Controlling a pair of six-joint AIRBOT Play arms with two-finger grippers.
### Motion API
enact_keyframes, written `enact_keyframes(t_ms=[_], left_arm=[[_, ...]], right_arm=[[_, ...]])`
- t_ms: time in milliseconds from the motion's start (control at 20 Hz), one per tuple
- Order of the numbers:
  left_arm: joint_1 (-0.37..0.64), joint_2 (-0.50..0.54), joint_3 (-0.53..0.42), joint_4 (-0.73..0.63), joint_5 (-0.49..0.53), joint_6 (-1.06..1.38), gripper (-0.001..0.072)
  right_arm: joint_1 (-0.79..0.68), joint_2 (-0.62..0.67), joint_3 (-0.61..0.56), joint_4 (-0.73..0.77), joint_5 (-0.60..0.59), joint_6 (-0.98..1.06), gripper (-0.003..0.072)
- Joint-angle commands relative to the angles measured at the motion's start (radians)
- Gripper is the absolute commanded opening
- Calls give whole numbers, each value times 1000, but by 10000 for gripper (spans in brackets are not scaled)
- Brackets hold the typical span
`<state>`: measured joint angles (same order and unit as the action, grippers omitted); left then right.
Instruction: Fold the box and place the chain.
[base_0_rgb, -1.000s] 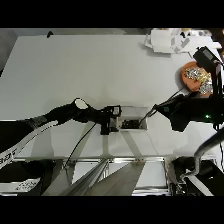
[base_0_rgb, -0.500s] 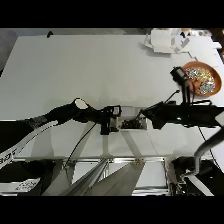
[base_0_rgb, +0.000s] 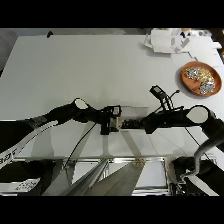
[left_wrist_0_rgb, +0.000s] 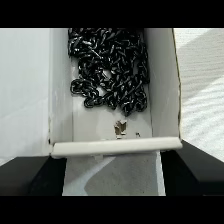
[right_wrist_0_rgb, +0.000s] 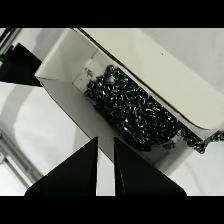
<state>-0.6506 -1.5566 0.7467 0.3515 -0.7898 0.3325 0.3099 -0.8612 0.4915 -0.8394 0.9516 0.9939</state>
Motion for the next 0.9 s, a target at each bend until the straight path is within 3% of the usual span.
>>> enact_keyframes(t_ms=[0, 50, 200, 450, 500, 600, 650, 700, 800, 850], left_arm=[[1, 1, 0, 0, 0, 0, 141], [1, 1, 0, 0, 0, 0, 141], [1, 1, 0, 0, 0, 0, 141], [1, 1, 0, 0, 0, 0, 141], [1, 1, 0, 0, 0, 0, 141], [1, 1, 0, 0, 0, 0, 141], [1, 1, 0, 0, 0, 0, 141], [1, 1, 0, 0, 0, 0, 141], [1, 1, 0, 0, 0, 0, 141], [1, 1, 0, 0, 0, 0, 141]], right_arm=[[0, -20, 20, -3, 48, -8, 171], [0, -19, 47, -5, 77, -8, 228], [-1, -19, 198, -113, 143, 37, 220], [-8, -45, 450, -650, 106, 340, 217], [-32, -60, 454, -682, 76, 364, 215], [-108, -123, 454, -682, 88, 373, 113], [-145, -171, 454, -682, 101, 390, 120], [-180, -228, 454, -682, 116, 398, 149], [-217, -340, 454, -682, 125, 398, 327], [-219, -390, 454, -682, 126, 397, 345]])
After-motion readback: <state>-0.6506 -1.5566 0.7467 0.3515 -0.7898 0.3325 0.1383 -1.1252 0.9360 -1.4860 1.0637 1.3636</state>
